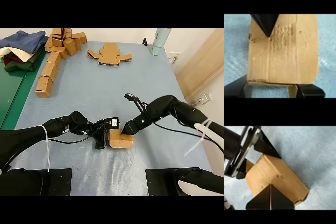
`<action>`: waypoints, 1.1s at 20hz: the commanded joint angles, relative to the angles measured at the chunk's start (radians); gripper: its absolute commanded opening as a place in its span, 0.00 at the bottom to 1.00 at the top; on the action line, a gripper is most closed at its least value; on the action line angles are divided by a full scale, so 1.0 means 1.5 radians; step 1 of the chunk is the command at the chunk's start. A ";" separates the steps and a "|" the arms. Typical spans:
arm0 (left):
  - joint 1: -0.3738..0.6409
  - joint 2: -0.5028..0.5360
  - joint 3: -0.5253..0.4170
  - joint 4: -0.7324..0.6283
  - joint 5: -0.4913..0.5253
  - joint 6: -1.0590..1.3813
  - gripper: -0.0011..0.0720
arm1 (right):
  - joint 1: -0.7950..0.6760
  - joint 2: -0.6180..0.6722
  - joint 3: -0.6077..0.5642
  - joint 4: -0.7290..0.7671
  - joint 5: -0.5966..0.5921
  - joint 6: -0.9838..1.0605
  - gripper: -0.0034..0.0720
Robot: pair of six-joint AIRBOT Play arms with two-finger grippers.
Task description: Fold the box.
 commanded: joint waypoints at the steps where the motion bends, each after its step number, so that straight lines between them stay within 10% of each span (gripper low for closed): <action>1: 0.001 0.001 0.001 0.000 0.000 0.000 0.73 | 0.053 0.064 -0.038 -0.056 0.083 0.000 0.05; 12: 0.001 0.001 0.001 0.000 0.000 0.000 0.73 | 0.250 0.289 -0.196 -0.358 0.345 0.010 0.05; 19: 0.001 0.001 0.001 0.000 0.000 0.000 0.73 | 0.326 0.281 -0.244 -0.424 0.407 -0.051 0.05; 22: 0.001 0.000 0.001 0.000 0.000 0.000 0.73 | 0.327 0.270 -0.244 -0.429 0.423 -0.074 0.44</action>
